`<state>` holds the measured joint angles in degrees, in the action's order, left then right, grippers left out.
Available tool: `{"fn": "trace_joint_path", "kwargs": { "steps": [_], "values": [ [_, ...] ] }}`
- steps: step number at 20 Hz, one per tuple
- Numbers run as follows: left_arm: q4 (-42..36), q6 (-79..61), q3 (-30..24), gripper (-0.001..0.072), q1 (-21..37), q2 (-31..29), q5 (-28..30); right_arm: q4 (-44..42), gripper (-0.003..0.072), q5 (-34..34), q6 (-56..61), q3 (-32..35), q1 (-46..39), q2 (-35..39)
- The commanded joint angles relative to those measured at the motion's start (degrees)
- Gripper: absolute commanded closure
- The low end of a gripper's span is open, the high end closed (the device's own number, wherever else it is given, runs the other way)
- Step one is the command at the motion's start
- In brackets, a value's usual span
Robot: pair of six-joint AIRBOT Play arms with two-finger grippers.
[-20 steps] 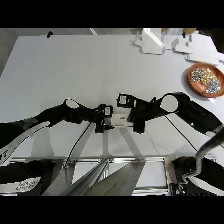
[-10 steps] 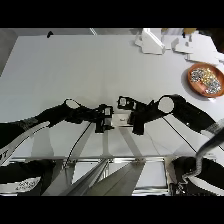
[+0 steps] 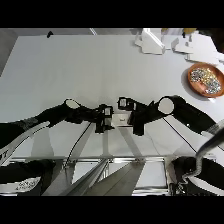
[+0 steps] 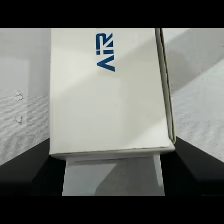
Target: Fold the box and place the chain.
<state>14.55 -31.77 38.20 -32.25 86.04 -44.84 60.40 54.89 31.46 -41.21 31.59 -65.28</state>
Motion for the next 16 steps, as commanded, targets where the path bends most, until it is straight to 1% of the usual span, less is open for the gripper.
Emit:
{"fn": "trace_joint_path", "kwargs": {
  "steps": [1, 4, 6, 7, 8, 10, 11, 13, 16],
  "values": [
    [0.07, -0.15, 0.0, 0.0456, 0.02, -0.04, 0.02, 1.7, 0.0668, -1.99, 6.14, -0.72, -2.99, 5.68],
    [0.07, -0.15, 0.0, 0.0456, 0.02, -0.04, 0.02, 9.77, 0.0668, 0.15, 18.6, -0.74, -8.48, 12.35],
    [0.07, -0.15, 0.0, 0.0456, 0.02, -0.04, 0.02, 16.61, 0.0668, 5.64, 28.3, -0.74, -13.18, 15.89],
    [0.07, -0.15, 0.0, 0.0456, 0.02, -0.04, 0.0, 20.37, 0.0669, 9.62, 34.62, -0.63, -16.17, 16.9],
    [0.07, -0.15, 0.0, 0.0456, 0.02, -0.04, 0.04, 24.0, 0.0669, 14.03, 41.62, -0.55, -19.65, 17.05],
    [0.07, -0.15, 0.0, 0.0456, 0.02, -0.04, 0.0, 28.85, 0.0669, 19.98, 49.13, 1.01, -26.56, 17.05],
    [0.04, -0.15, 0.0, 0.0456, 0.02, -0.04, 0.02, 29.92, 0.0669, 20.28, 51.6, 2.38, -29.81, 17.05],
    [0.07, -0.15, 0.0, 0.0456, 0.02, -0.04, 0.02, 29.81, 0.0669, 18.6, 54.27, 5.22, -34.62, 17.05],
    [0.04, -0.15, 0.0, 0.0456, 0.02, -0.04, 0.02, 29.31, 0.0668, 17.81, 54.23, 6.47, -36.02, 17.11]
  ]
}}
